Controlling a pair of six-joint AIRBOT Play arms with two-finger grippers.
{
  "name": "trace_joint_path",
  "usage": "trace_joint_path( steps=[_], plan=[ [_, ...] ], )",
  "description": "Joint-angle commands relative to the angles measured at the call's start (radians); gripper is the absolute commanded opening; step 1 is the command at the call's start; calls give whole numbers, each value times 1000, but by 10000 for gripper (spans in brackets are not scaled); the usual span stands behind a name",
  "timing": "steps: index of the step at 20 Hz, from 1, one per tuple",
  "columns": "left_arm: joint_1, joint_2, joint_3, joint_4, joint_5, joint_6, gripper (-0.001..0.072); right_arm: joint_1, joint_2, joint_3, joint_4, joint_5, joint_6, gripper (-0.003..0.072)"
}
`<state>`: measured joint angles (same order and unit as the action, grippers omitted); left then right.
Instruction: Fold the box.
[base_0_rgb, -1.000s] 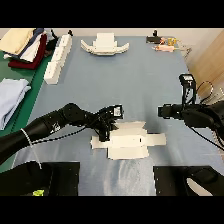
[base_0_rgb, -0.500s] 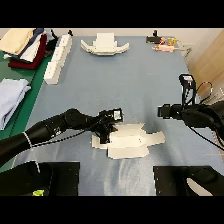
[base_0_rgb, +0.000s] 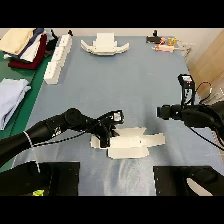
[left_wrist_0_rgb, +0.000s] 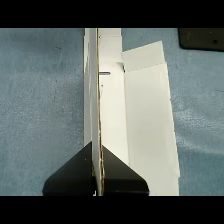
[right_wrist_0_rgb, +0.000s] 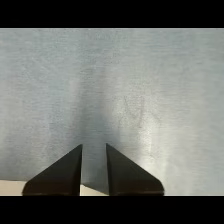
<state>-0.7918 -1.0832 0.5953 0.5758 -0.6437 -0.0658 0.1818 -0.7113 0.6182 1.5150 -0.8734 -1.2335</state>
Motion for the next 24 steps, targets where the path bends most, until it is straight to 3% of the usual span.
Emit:
trace_joint_path(
  steps=[1, 2, 3, 6, 9, 11, 14, 15, 16, 17, 19, 24],
  plan=[
    [0, -1, 0, 7, -14, -14, 14, 1, 0, 1, 57, -29, -24, 218],
    [0, -1, 0, 7, -13, -14, 14, 1, 1, 1, 88, -70, -39, 88],
    [0, -1, 0, 7, -14, -14, 14, 1, 2, 1, 126, -121, -82, 5],
    [0, -1, 0, 7, -13, -13, 14, 15, 7, 1, 250, -313, -157, 5],
    [0, -1, 0, 7, -14, -13, 14, 119, 43, 0, 323, -430, -154, 4],
    [0, -1, 0, 7, -13, -13, 14, 247, 86, -4, 344, -464, -127, 4],
    [0, -1, 0, 7, -13, -13, 14, 510, 178, -47, 340, -393, -251, 24],
    [0, -1, 0, 7, -13, -13, 14, 590, 199, -70, 320, -355, -296, 248],
    [0, -1, 0, 7, -13, -13, 14, 663, 207, -95, 272, -311, -325, 537],
    [0, -1, 0, 7, -13, -13, 14, 718, 204, -119, 219, -277, -364, 612],
    [0, -1, 0, 7, -12, -13, 14, 791, 164, -168, 101, -206, -407, 690],
    [0, -1, 0, 7, -13, -13, 14, 828, -9, -213, -40, -49, -444, 701]
  ],
)
